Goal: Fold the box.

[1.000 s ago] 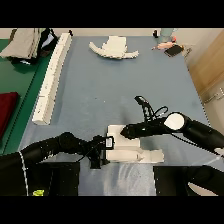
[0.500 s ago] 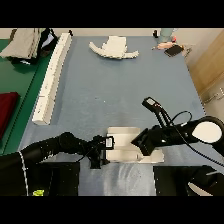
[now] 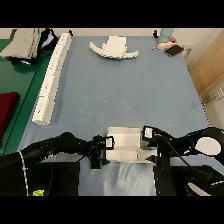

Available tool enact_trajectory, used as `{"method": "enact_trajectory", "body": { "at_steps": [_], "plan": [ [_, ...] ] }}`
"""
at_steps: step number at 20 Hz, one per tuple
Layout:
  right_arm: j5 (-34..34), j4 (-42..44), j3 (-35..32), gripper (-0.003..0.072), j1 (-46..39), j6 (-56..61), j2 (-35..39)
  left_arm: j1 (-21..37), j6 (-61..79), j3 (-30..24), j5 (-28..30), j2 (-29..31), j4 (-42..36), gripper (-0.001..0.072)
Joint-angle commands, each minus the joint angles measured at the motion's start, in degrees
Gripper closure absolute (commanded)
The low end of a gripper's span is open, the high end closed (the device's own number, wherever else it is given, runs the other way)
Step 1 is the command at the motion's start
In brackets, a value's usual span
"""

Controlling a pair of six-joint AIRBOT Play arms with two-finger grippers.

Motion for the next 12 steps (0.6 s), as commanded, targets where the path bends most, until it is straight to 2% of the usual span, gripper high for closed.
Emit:
{"method": "enact_trajectory", "body": {
  "at_steps": [1,6,9,12],
  "plan": [
    [-2.7,-1.6,-3.3,0.0157,0.0,-12.3,0.3,0.0,0.0,0.0,0.0,0.0,0.0,0.0303],
    [-8.0,3.8,-7.2,0.0158,0.0,-14.8,0.3,0.0,0.0,0.0,0.0,0.0,0.0,0.0303],
    [-11.7,8.2,-8.3,0.0184,0.0,-18.3,0.3,0.0,0.0,0.0,0.0,0.0,0.0,0.0303],
    [-11.6,8.4,-8.3,0.039,0.0,-18.5,0.3,0.0,0.0,0.0,0.0,0.0,0.0,0.0303]
  ]
}}
